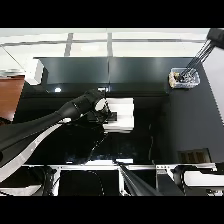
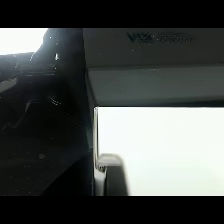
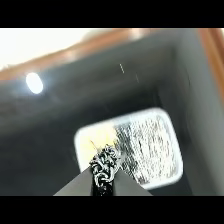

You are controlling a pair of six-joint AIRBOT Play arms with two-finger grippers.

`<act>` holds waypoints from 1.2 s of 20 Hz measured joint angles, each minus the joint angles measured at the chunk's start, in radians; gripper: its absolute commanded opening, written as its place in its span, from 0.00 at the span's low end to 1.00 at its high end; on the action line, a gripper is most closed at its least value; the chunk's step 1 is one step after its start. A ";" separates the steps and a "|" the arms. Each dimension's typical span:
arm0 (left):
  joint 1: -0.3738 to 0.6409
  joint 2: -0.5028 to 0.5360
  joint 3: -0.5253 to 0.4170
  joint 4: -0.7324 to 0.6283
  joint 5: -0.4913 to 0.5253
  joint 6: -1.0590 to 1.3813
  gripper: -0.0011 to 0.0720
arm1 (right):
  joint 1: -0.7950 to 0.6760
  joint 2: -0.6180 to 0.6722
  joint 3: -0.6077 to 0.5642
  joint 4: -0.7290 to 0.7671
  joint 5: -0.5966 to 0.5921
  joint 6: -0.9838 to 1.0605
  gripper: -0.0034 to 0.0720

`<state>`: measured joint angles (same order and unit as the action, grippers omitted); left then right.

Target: Fold the box and place the chain.

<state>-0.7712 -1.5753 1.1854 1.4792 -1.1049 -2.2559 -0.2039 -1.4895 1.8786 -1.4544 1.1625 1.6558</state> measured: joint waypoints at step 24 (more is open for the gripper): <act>0.000 0.000 0.000 0.000 0.000 0.000 0.05 | 0.300 0.432 -0.134 0.703 0.420 -0.230 0.07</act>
<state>-0.7712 -1.5753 1.1854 1.4792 -1.1049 -2.2559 0.0959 -1.0573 1.7447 -0.7513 1.5829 1.4254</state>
